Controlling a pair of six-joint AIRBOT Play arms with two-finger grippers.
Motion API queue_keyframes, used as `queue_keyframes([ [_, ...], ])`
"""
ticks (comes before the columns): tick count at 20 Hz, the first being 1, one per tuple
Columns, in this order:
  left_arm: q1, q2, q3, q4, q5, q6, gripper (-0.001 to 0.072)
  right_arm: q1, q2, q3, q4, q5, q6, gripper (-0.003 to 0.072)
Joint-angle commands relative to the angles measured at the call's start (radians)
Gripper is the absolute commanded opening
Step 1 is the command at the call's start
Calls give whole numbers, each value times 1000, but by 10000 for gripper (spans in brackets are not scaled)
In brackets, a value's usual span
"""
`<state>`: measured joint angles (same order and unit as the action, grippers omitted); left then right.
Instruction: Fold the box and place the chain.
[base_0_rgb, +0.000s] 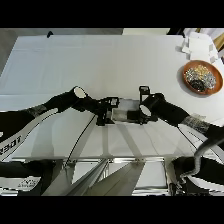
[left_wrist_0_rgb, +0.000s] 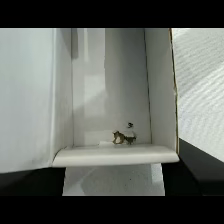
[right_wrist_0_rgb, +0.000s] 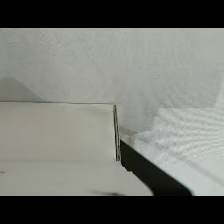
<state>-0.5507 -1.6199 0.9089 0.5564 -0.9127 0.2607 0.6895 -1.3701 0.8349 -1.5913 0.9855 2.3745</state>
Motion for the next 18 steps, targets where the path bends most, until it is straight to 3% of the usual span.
queue_keyframes([
  [1,0,1,0,0,-1,2,391,1,17,0,-5,2,-6,306],
  [8,0,1,0,1,0,2,391,1,157,0,-11,92,-238,331],
  [13,0,1,0,0,0,2,391,-7,363,2,-22,167,-372,331],
  [18,0,1,0,1,0,2,391,-183,515,50,-39,210,-492,329],
])
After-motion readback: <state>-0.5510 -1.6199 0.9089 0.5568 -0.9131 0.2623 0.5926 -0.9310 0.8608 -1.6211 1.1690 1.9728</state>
